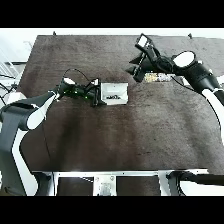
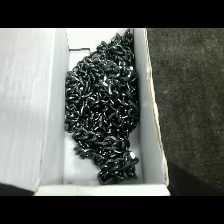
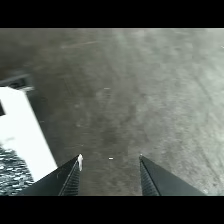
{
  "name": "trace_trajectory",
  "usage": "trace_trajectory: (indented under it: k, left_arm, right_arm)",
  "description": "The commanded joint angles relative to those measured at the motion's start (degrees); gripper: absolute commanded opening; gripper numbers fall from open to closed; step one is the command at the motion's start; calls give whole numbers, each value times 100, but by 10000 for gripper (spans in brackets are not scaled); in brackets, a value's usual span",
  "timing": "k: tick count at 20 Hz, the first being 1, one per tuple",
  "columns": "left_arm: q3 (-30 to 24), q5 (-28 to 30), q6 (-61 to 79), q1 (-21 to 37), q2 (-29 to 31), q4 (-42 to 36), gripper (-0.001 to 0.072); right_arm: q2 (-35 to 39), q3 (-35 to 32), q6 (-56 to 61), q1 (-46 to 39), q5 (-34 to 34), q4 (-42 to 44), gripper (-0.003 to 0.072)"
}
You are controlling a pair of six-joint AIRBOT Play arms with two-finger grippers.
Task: Fold the box and place the chain.
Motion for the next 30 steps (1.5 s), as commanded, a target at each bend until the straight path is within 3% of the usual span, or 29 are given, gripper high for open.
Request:
trace_trajectory:
  k: [1, 6, 12, 30]
  left_arm:
    - [-2, -2, 0, 4, 0, 2, 421]
    - [-2, 0, 0, 4, 0, 2, 421]
    - [-2, 0, 0, 4, -2, 2, 421]
    - [-2, -2, 0, 4, -2, 2, 421]
  right_arm:
    - [-501, 498, -2, -190, 140, 122, 433]
    - [-1438, 1198, -4, -184, 1095, 120, 433]
    - [-1825, 1189, 4, -111, 2267, 144, 434]
    - [-1989, 1130, 0, 297, 2581, -129, 456]
